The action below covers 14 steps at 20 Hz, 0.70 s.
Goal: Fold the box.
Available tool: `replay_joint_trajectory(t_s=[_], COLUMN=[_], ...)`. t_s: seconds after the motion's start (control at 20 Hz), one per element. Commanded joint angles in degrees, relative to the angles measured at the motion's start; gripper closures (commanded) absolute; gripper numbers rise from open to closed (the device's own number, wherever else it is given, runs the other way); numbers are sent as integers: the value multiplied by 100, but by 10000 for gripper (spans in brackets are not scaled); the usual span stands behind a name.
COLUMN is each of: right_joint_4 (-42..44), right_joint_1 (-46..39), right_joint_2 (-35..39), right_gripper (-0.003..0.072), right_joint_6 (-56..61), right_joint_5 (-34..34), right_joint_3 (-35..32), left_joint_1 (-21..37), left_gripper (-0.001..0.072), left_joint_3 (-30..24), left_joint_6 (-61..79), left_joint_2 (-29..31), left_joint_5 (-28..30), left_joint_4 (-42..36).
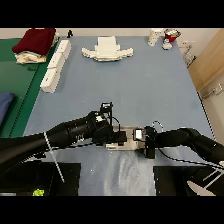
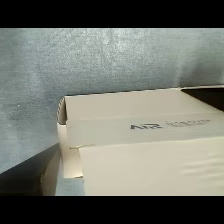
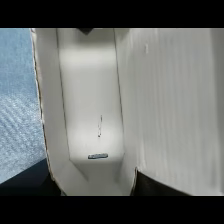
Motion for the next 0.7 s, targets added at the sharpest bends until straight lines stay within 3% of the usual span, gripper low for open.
replay_joint_trajectory(t_s=[0.0, 0.2, 0.3, 0.65], right_joint_4=[-2, -2, -2, -2], right_joint_1=[0, 0, 0, -2], right_joint_2=[0, 2, 2, 2], right_gripper=[178, 178, 178, 177], right_joint_6=[-4, -4, -4, -4], right_joint_5=[0, 0, 0, 0], right_joint_3=[4, 4, 4, 4], left_joint_1=[-7, -7, -7, 2], left_gripper=[109, 107, 0, 1], left_joint_3=[66, 63, 63, 66], left_joint_6=[-48, -46, -46, -42], left_joint_2=[-26, -26, -26, -22], left_joint_5=[-4, -7, -2, -13], left_joint_4=[-127, -129, -127, -155])
